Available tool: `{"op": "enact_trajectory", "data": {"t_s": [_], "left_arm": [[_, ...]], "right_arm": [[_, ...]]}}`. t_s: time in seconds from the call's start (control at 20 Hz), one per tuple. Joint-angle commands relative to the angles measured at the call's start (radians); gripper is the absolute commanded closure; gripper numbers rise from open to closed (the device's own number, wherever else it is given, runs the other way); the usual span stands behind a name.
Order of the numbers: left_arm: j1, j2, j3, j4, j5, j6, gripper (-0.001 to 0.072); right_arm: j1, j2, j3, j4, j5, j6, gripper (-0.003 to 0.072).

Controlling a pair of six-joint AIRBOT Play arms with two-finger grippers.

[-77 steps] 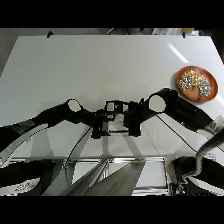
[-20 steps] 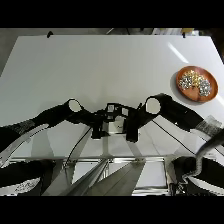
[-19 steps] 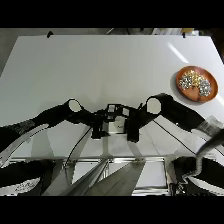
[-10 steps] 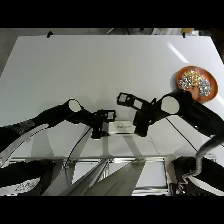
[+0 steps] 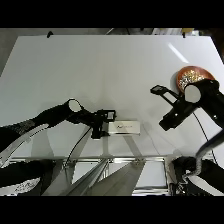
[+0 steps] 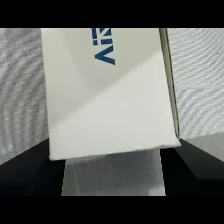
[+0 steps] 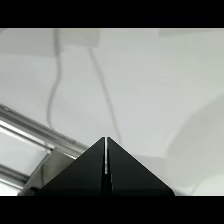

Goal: Fold the box and place the chain.

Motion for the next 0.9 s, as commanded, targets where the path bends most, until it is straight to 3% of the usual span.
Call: {"op": "enact_trajectory", "data": {"t_s": [0.0, 0.85], "left_arm": [[0.0, 0.001, 0.001, 0.0, 0.0, -0.001, 0.0394], [0.0, 0.001, 0.001, -0.001, 0.004, 0.0, 0.0395]], "right_arm": [[-0.102, 0.002, 0.001, -0.026, 0.008, 0.055, 0.0671], [-0.158, 0.002, 0.001, -0.017, -0.009, 0.137, 0.067]]}}
